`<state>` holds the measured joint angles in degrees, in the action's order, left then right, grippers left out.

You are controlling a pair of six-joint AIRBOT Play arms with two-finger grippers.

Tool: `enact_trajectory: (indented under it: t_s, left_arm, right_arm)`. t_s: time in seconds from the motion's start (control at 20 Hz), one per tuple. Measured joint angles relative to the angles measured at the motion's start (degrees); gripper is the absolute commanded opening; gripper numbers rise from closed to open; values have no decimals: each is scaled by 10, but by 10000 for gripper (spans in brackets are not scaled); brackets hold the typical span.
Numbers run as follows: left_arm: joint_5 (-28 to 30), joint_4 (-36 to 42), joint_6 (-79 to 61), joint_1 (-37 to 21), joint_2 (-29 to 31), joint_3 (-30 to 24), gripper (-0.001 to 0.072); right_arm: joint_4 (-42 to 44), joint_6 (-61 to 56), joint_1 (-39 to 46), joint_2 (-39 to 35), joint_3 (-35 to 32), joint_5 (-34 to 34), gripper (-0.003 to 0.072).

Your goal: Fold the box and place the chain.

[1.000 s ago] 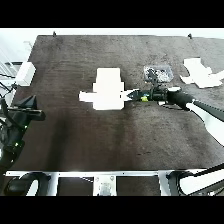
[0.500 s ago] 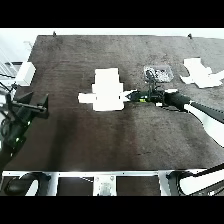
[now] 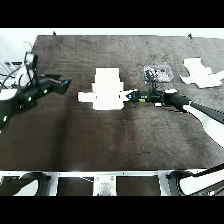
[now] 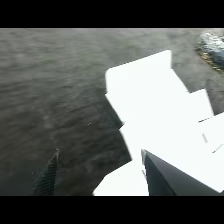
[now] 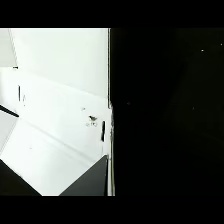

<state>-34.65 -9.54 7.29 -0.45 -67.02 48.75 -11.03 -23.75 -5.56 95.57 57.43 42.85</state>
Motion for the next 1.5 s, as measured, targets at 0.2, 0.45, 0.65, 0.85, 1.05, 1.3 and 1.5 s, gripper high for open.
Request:
enact_trajectory:
  t_s: [0.2,0.45,0.65,0.85,1.05,1.3,1.5]
  left_arm:
    - [-127,-109,136,1,-156,189,587]
    - [-242,-235,268,37,-321,405,587]
    - [-278,-320,335,71,-418,521,586]
    - [-289,-339,361,83,-474,583,586]
    - [-290,-342,369,85,-503,612,585]
    - [-304,-317,370,87,-535,634,515]
    - [-322,-289,359,87,-559,643,514]
  right_arm:
    - [5,22,-4,0,0,-14,7]
    - [10,32,-10,0,0,-33,7]
    - [11,34,-12,0,0,-39,8]
    - [11,38,-14,0,0,-41,8]
    - [10,45,-15,0,0,-42,9]
    - [10,48,-15,0,0,-42,9]
    - [10,49,-15,0,0,-41,9]
